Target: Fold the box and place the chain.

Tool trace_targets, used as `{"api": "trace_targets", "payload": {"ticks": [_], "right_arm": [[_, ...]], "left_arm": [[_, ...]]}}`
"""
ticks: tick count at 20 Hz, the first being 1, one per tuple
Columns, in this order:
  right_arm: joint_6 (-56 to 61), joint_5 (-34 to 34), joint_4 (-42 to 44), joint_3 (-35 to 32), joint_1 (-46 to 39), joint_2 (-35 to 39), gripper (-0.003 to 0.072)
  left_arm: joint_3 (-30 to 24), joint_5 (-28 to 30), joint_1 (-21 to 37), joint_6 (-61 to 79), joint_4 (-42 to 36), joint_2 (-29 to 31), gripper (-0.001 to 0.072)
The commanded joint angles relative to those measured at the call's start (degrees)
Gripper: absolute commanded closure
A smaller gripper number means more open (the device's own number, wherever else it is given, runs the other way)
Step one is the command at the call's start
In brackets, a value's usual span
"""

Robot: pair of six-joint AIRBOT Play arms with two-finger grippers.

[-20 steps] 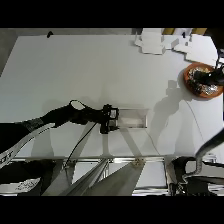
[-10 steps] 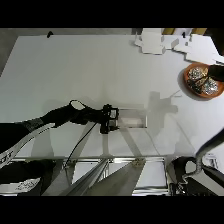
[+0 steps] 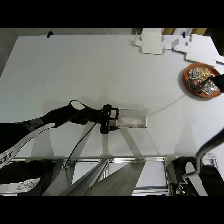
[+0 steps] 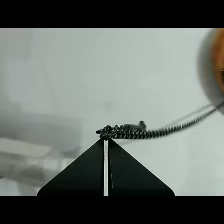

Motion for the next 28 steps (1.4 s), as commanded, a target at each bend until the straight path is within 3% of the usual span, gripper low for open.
{"api": "trace_targets", "payload": {"ticks": [1,4,7,11,14,21,28], "right_arm": [[1.5,2.9,4.7,0.0,9.0,3.7,0.0675],[4.7,2.9,6.0,-0.1,19.4,3.7,0.0676],[8.9,-2.3,5.7,-2.4,30.2,3.7,0.0676],[13.9,-11.5,4.1,-11.3,43.9,3.5,0.0676],[19.8,-17.2,-4.0,-17.1,51.9,3.5,0.0676],[21.8,-20.2,-6.8,-21.2,55.3,-1.2,0.0676],[21.8,-25.8,-8.6,-24.3,55.3,-12.6,0.0675]], "left_arm": [[0.0,0.0,0.0,0.0,0.0,0.0,0.0438],[0.0,0.0,0.0,0.0,0.0,0.0,0.0438],[0.0,0.0,0.0,0.0,0.0,0.0,0.0438],[0.0,0.0,0.0,0.0,0.0,0.0,0.0438],[0.0,0.0,0.0,0.0,0.0,0.0,0.0438],[0.0,0.0,0.0,0.0,0.0,0.0,0.0438],[0.0,0.0,0.0,0.0,0.0,0.0,0.0438]]}}
